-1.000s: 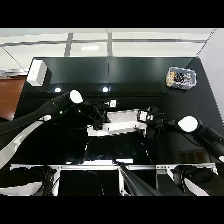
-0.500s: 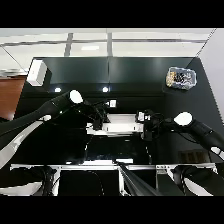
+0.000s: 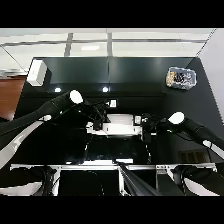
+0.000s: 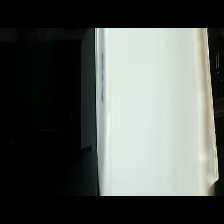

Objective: Fold the box and place the chain.

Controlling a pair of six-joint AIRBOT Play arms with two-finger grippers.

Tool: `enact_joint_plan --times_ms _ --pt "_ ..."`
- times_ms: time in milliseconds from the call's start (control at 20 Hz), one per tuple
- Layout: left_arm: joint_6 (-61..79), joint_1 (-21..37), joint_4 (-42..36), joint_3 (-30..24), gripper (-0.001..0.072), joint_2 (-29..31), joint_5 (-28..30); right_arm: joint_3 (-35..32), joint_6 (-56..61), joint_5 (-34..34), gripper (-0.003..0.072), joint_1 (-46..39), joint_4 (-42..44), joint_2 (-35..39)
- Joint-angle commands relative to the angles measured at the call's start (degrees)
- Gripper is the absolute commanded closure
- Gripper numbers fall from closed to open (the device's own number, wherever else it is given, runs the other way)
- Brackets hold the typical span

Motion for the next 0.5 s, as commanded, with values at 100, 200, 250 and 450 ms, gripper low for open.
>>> enact_joint_plan --times_ms 100,200,250,450 --pt "-0.02 0.02 0.11 0.02 0.0682 -0.02 0.11 0.22 -0.57 -0.52 -0.0005 0.02 -0.24 -0.92" --pt "-0.02 0.02 0.11 0.02 0.0682 -0.02 0.11 0.46 -0.20 -0.52 -0.0005 0.02 -0.33 -1.16" --pt "-0.02 0.02 0.11 0.02 0.0682 -0.02 0.11 0.57 0.02 -0.52 -0.0005 0.02 -0.39 -1.29" --pt "-0.02 0.02 0.11 0.02 0.0682 -0.02 0.11 0.76 0.63 -0.70 -0.0004 0.02 -0.48 -1.46"
